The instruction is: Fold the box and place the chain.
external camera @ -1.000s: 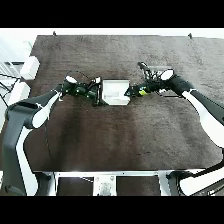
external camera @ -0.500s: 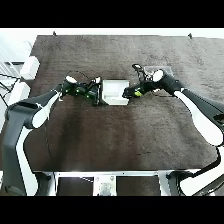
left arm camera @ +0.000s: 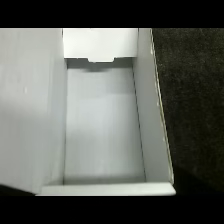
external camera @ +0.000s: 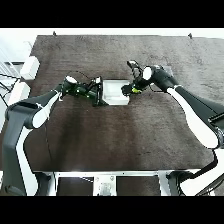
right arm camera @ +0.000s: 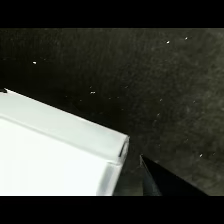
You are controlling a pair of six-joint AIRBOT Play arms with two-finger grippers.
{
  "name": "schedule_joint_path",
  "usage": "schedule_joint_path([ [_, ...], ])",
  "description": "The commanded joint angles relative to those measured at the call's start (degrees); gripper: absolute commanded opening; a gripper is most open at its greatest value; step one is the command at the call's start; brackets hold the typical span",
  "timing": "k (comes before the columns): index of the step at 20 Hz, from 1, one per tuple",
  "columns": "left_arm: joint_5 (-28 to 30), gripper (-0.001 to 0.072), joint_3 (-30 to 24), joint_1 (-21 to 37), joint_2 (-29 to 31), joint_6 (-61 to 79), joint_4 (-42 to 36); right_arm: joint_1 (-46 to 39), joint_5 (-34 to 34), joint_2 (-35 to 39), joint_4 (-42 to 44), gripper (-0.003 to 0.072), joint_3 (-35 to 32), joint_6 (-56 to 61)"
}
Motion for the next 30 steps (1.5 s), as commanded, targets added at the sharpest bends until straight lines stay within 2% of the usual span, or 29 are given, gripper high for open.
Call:
schedule_joint_path([
  [1,0.07,0.0453,0.00,0.02,0.02,0.00,0.00,1.92,2.08,-0.68,-4.48,0.0433,1.31,7.19],
  [4,0.07,0.0453,0.00,0.02,0.02,0.00,0.02,2.89,2.78,-2.03,-5.38,0.0433,2.56,7.74],
  [12,0.07,0.0454,0.00,0.02,0.02,0.00,0.00,4.15,13.64,-8.35,-14.38,0.0432,12.52,13.81],
  [15,0.07,0.0453,0.00,0.04,0.02,0.00,0.00,4.63,14.08,-8.81,-15.23,0.0352,13.40,16.13],
  [16,0.07,0.0453,0.00,0.02,0.02,0.00,0.00,4.85,14.14,-8.83,-15.45,0.0352,13.40,17.09],
  [18,0.07,0.0453,0.00,0.04,0.02,0.00,0.00,5.01,14.27,-8.87,-15.43,0.0279,13.40,18.71],
  [28,0.07,0.0454,0.00,0.04,0.02,0.00,0.00,6.27,16.74,-9.27,-14.69,0.0261,13.38,26.21],
  [29,0.07,0.0453,0.00,0.02,0.02,0.00,0.00,6.27,16.65,-9.31,-14.14,0.0253,13.38,26.21],
  [30,0.07,0.0453,0.00,0.02,0.02,0.00,0.00,6.27,16.65,-9.44,-14.01,0.0187,13.38,26.64],
])
